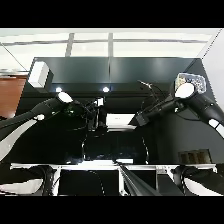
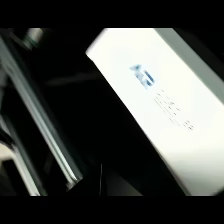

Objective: Fold the box and place the chain.

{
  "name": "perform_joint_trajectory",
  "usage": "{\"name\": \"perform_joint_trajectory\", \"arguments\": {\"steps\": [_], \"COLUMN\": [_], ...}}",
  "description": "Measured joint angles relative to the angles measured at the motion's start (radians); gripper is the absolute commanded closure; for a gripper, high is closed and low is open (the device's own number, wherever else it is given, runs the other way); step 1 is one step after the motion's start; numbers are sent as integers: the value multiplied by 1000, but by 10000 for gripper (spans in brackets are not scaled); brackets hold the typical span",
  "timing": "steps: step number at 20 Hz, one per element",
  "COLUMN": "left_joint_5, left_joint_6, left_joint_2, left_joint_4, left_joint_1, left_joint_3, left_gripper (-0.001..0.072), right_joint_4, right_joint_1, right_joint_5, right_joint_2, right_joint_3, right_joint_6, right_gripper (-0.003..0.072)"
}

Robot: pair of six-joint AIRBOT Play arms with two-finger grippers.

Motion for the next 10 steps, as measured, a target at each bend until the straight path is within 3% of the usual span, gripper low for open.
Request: {"name": "perform_joint_trajectory", "arguments": {"steps": [4, 10], "left_joint_5": [0, 0], "left_joint_6": [1, 1], "left_joint_2": [0, 0], "left_joint_4": [0, 0], "left_joint_1": [0, 0], "left_joint_3": [0, 0], "left_gripper": [383, 383], "right_joint_4": [284, 414], "right_joint_1": [-8, -10], "right_joint_5": [-162, -297], "right_joint_2": [-3, -10], "right_joint_3": [-154, -237], "right_joint_6": [17, 57], "right_gripper": [675, 675]}}
